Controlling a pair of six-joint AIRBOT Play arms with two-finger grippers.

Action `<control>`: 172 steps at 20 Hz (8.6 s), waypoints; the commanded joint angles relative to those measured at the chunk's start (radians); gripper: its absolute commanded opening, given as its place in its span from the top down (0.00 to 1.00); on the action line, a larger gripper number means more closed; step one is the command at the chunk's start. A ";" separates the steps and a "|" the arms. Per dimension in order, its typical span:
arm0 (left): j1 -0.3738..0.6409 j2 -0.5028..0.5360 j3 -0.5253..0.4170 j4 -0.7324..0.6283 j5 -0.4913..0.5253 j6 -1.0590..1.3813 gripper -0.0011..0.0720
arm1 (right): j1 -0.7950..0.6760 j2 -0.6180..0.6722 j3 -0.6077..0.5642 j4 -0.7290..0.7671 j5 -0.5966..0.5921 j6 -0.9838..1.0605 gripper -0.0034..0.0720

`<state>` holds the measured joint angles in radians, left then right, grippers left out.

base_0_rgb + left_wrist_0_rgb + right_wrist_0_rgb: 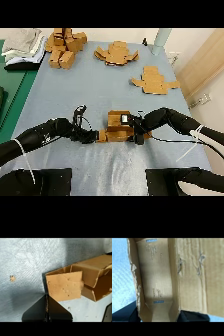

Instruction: Fold the box.

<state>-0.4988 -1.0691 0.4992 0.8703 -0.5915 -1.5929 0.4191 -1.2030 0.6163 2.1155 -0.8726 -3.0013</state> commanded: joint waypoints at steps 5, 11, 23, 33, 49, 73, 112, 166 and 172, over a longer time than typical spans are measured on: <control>-0.008 -0.035 0.003 -0.010 0.008 0.007 0.97 | 0.001 -0.001 0.000 0.000 0.000 0.000 0.29; -0.019 -0.014 0.007 -0.040 0.007 0.042 0.97 | 0.001 -0.001 0.000 0.000 0.000 0.000 0.29; 0.021 0.088 -0.008 -0.045 -0.008 0.081 0.97 | 0.001 -0.001 0.000 0.000 0.000 0.000 0.29; 0.083 0.117 -0.008 0.011 -0.032 0.084 0.97 | 0.001 -0.001 0.000 0.000 0.000 0.000 0.29; -0.007 0.000 -0.008 -0.003 0.021 0.037 0.97 | 0.001 -0.001 0.000 0.000 0.000 0.000 0.29; 0.034 0.011 0.065 -0.249 -0.068 0.191 0.44 | 0.001 -0.001 0.000 0.000 0.000 0.000 0.29; -0.226 -0.175 0.374 0.362 -0.189 -0.628 0.33 | 0.001 -0.001 0.000 0.000 0.000 0.000 0.29; -0.341 -0.471 0.661 0.622 -0.439 -0.797 0.94 | 0.001 -0.001 0.000 0.000 0.000 0.000 0.29; -0.333 -0.470 0.678 0.550 -0.469 -0.801 0.03 | 0.001 -0.001 0.000 0.000 0.000 0.000 0.29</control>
<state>-0.8368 -1.5402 1.1648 1.4635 -1.0382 -2.3901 0.4191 -1.2030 0.6159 2.1151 -0.8734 -3.0016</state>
